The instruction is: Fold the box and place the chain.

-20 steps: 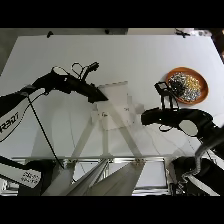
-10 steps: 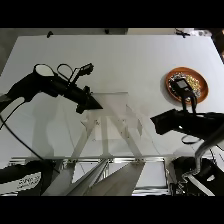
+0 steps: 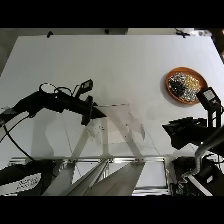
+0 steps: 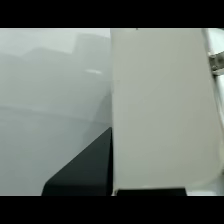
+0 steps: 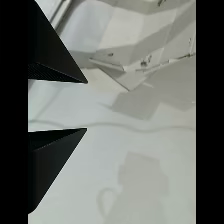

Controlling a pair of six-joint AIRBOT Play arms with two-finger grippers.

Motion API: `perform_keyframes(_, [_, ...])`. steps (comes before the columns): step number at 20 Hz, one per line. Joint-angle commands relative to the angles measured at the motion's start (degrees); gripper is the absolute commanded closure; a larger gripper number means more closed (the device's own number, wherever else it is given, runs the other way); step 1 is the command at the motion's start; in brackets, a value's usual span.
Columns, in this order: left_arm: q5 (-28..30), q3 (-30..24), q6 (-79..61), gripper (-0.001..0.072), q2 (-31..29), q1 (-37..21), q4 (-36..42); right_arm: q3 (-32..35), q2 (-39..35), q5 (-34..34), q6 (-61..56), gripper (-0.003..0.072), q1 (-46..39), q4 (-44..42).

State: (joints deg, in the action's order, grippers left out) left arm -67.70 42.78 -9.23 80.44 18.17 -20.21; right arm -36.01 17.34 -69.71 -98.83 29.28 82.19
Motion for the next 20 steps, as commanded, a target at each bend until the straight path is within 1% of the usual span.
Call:
perform_keyframes(1, [9.5,-0.6,-9.8,0.0707,1.8,3.1,3.9,0.0,-0.1,1.1,-0.1,0.0367,0.0,0.1])
perform_keyframes(3, [14.1,-0.5,-9.9,0.0707,2.1,4.5,3.9,0.0,0.7,2.1,-0.1,0.0367,0.0,0.1])
perform_keyframes(4, [15.2,-0.4,-9.9,0.0708,2.3,4.8,3.9,0.0,1.2,2.2,-0.1,0.0367,0.0,0.1])
perform_keyframes(6, [16.6,-0.2,-10.1,0.0708,2.6,4.8,3.7,0.0,2.7,2.7,0.2,0.0367,0.0,0.1])
perform_keyframes(8, [16.4,1.5,-9.7,0.071,3.3,4.8,1.3,0.0,4.3,3.6,0.4,0.0367,0.0,0.1])
perform_keyframes(10, [14.8,5.2,-6.6,0.071,5.3,4.8,-0.5,0.0,6.1,4.5,0.8,0.0367,0.0,0.1])
perform_keyframes(14, [7.6,14.3,0.0,0.071,10.3,4.8,-8.5,0.0,8.7,4.8,1.7,0.0367,0.0,0.1])
perform_keyframes(16, [7.0,15.7,0.3,0.0709,11.9,4.8,-8.7,0.0,9.2,5.5,1.7,0.0367,0.0,0.1])
perform_keyframes(20, [6.1,15.7,0.2,0.0709,14.3,4.9,-9.2,0.0,9.4,6.5,1.6,0.0367,0.0,0.1])
